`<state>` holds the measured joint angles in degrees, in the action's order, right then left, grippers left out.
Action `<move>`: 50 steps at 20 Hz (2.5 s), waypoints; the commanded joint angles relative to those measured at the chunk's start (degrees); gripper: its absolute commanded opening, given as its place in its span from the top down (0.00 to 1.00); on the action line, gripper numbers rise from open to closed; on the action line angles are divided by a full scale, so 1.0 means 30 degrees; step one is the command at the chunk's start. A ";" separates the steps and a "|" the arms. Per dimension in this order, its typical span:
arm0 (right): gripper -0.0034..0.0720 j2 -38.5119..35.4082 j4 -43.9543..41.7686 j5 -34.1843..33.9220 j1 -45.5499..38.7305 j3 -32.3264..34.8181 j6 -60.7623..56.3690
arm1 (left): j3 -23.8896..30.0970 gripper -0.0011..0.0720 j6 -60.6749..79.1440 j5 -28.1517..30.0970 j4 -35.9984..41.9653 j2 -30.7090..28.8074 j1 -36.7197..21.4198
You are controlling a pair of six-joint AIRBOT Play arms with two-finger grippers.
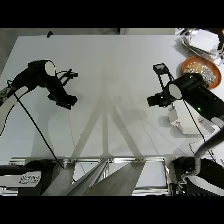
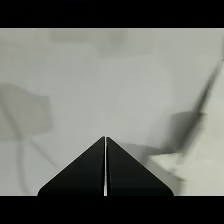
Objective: Fold the box and place the chain.
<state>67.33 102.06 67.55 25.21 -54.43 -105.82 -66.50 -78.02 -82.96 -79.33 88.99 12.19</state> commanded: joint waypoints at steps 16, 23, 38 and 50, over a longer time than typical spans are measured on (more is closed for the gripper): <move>0.26 0.2812 0.5064 0.6113 -1.3646 -0.1494 0.7825 | 0.0000 0.97 0.0000 0.0000 -0.0007 -0.0007 0.0015; 0.31 0.5610 0.7810 0.5209 -1.3690 -0.1494 0.7096 | 0.0000 0.97 0.0000 0.0000 -0.0007 -0.0007 0.0015; 0.94 0.2667 -0.0182 0.4233 -1.0892 -0.1486 0.8517 | 0.0000 0.97 0.0000 0.0007 -0.0007 -0.0007 0.0015; 0.94 -0.3155 -1.0382 -0.3643 -0.3067 0.5457 0.8706 | 0.0000 0.96 0.2863 0.0882 0.0976 0.0000 -0.0029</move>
<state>59.42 74.48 62.54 10.24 -42.39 -78.26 -66.48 -75.55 -81.25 -78.43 88.99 12.19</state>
